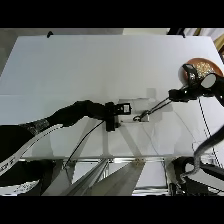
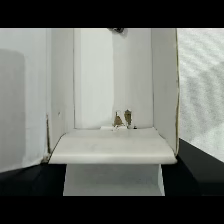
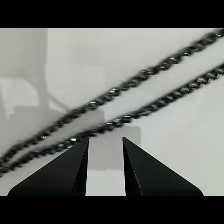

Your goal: Fold the box and place the chain.

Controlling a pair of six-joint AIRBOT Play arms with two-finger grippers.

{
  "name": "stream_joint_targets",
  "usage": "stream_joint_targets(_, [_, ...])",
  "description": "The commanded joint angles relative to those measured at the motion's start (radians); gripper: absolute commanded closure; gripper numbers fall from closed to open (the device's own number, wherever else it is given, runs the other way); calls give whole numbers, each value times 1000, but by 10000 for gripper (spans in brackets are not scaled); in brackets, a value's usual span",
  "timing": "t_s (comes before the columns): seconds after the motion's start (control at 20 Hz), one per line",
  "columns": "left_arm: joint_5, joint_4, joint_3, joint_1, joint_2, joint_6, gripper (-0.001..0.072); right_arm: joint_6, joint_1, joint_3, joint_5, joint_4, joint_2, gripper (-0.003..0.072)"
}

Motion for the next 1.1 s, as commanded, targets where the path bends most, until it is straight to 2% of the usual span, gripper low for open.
stream_joint_targets(0.0, [0, 0, 0, 1, 1, 0, 557, 56, -7, 45, 47, -153, -51, 447])
stream_joint_targets(0.3, [0, 0, 0, 1, 1, 0, 557, 60, -6, 45, 31, -172, -117, 447])
stream_joint_targets(1.05, [0, 0, 0, 1, 1, 0, 557, 60, -6, 45, -58, -129, -135, 447])
